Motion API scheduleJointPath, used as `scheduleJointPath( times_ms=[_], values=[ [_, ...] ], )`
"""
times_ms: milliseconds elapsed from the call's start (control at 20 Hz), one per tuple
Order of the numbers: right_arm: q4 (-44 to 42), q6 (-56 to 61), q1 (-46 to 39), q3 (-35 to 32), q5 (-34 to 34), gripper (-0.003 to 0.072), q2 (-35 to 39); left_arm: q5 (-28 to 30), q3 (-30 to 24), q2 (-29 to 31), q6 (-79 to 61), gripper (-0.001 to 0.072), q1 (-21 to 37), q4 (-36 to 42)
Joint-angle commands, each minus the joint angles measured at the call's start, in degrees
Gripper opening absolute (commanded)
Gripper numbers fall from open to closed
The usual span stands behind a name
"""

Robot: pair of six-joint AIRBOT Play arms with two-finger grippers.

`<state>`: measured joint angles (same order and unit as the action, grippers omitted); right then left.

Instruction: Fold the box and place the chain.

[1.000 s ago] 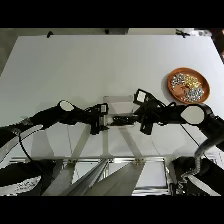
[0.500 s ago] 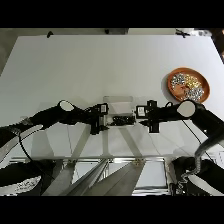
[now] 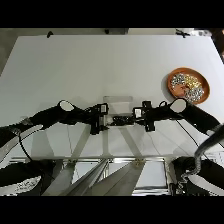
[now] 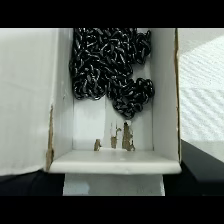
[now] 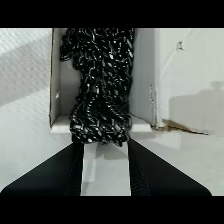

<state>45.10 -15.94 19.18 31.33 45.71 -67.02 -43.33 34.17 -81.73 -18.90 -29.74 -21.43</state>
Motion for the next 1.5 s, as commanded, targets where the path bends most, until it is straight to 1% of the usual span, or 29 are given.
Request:
scheduleJointPath(
  times_ms=[0, 50, 100, 150, 200, 250, 300, 350, 500, 650, 700, 800, 850, 1000, 1100, 1150, 1250, 1350, 1450],
  values=[
    [-1.9, -1.1, 0.0, 0.0, 1.0, 0.0300, -1.2, 0.0, 0.0, 0.0, 0.0, 0.0208, 0.0, 0.0],
    [-1.9, -1.0, 0.0, 0.0, 1.5, 0.0293, -1.2, 0.0, 0.0, 0.0, 0.0, 0.0208, 0.0, 0.0],
    [-1.9, -0.9, 0.0, 0.0, 1.7, 0.0247, -1.2, 0.0, 0.0, 0.0, 0.0, 0.0208, 0.0, 0.0],
    [-1.9, -0.2, 0.0, 0.0, 2.1, 0.0149, -1.2, 0.0, 0.0, 0.0, 0.0, 0.0208, 0.0, 0.0],
    [-1.9, 0.7, 0.0, 0.0, 2.4, 0.0109, -1.2, 0.0, 0.0, 0.0, 0.0, 0.0208, 0.0, 0.0],
    [-1.8, 2.1, 0.0, 0.0, 2.4, 0.0093, -1.2, 0.0, 0.0, 0.0, 0.0, 0.0208, 0.0, 0.0],
    [-1.3, 3.7, 0.0, 0.0, 2.3, 0.0039, -1.0, 0.0, 0.0, 0.0, 0.0, 0.0208, 0.0, 0.0],
    [-0.9, 5.6, 0.0, 0.0, 2.2, 0.0015, -0.7, 0.0, 0.0, 0.0, 0.0, 0.0208, 0.0, 0.0],
    [5.0, 14.6, 0.0, 0.0, 0.9, 0.0015, 1.3, 0.0, 0.0, 0.0, 0.0, 0.0208, 0.0, 0.0],
    [12.9, 28.1, 0.0, 0.0, -0.3, 0.0015, 5.6, 0.0, 0.0, 0.0, 0.0, 0.0208, 0.0, 0.0],
    [14.5, 31.4, 0.0, 0.0, -0.4, 0.0015, 7.8, 0.0, 0.0, 0.0, 0.0, 0.0208, 0.0, 0.0],
    [14.6, 35.8, 0.0, 0.0, -0.5, 0.0015, 12.7, 0.0, 0.0, 0.0, 0.0, 0.0208, 0.0, 0.0],
    [13.1, 37.1, 0.0, 0.0, -0.5, 0.0015, 15.0, 0.0, 0.0, 0.0, 0.0, 0.0208, 0.0, 0.0],
    [3.3, 37.2, 1.1, 0.0, -0.3, 0.0015, 20.9, 0.0, 0.0, 0.0, 0.0, 0.0208, 0.0, 0.0],
    [-4.1, 37.2, 4.3, 0.0, -1.4, 0.0014, 21.8, 0.0, 0.0, 0.0, 0.0, 0.0208, 0.0, 0.0],
    [-7.2, 37.2, 6.6, 0.0, -3.1, 0.0014, 21.3, 0.0, 0.0, 0.0, 0.0, 0.0208, 0.0, 0.0],
    [-10.4, 37.2, 12.3, 0.0, -10.3, 0.0014, 18.7, 0.0, 0.0, 0.0, 0.0, 0.0208, 0.0, 0.0],
    [-12.3, 37.2, 16.7, 0.0, -17.3, 0.0014, 14.6, 0.0, 0.0, 0.0, 0.0, 0.0208, 0.0, 0.0],
    [-15.5, 37.2, 19.2, 0.0, -21.8, 0.0014, 10.1, 0.0, 0.0, 0.0, 0.0, 0.0208, 0.0, 0.0]
  ],
)
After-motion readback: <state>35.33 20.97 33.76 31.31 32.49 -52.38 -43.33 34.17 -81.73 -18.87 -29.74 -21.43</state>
